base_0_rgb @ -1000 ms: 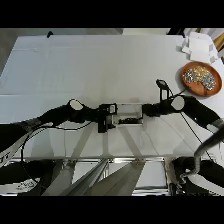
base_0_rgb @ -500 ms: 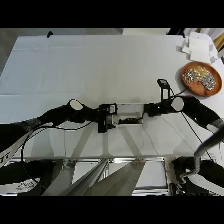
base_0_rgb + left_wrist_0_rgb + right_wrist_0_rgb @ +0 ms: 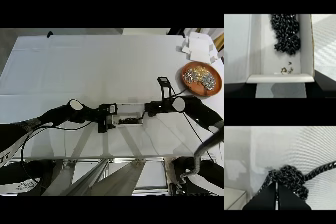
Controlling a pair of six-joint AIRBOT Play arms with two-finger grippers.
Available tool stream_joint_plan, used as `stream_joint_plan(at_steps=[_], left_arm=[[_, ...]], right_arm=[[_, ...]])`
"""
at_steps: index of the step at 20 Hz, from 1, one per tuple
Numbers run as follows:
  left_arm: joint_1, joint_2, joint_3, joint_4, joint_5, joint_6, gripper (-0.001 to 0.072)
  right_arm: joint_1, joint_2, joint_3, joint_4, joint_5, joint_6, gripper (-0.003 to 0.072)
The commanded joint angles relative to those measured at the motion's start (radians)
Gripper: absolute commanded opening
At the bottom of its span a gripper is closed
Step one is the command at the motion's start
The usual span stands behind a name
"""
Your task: Fold the box and place the chain.
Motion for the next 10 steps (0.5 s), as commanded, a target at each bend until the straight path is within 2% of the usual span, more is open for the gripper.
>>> stream_joint_plan(at_steps=[1,7,10], left_arm=[[0.0,0.0,0.0,0.0,0.0,0.0,0.0333],[0.0,0.0,0.0,0.0,0.0,0.0,0.0333],[0.0,0.0,0.0,0.0,0.0,0.0,0.0333]], right_arm=[[0.0,0.065,0.001,-0.013,-0.005,-0.043,0.0008],[-0.039,0.112,0.001,-0.018,0.032,-0.071,0.0008],[-0.039,0.174,0.002,0.085,0.074,-0.178,0.0008]])
